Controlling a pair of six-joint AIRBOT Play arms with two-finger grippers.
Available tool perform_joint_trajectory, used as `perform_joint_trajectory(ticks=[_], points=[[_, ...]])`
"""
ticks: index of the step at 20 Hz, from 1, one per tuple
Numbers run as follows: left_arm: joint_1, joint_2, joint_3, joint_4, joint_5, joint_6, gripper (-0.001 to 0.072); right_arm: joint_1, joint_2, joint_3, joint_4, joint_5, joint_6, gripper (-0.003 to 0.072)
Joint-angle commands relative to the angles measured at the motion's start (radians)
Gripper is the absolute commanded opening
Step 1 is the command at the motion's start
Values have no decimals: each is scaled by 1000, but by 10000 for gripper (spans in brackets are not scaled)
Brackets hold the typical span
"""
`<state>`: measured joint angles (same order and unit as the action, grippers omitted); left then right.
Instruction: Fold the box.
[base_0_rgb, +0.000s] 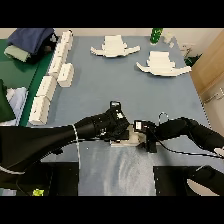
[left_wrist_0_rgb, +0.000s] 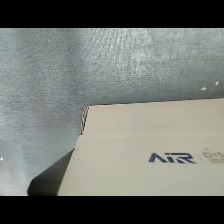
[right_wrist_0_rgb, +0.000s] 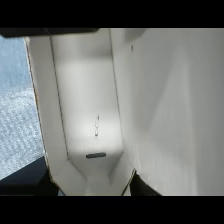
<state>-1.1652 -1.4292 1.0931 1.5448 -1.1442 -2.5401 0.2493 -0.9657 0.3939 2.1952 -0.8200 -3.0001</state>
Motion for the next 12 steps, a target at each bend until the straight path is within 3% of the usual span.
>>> perform_joint_trajectory(ticks=[1, 12], points=[[-1, -5, 5, 0, -5, 0, 48, 0, 1, 0, 0, 0, 0, 506], [-1, -4, 5, 1, -43, 5, 22, 0, 1, 0, 0, 0, 0, 506]])
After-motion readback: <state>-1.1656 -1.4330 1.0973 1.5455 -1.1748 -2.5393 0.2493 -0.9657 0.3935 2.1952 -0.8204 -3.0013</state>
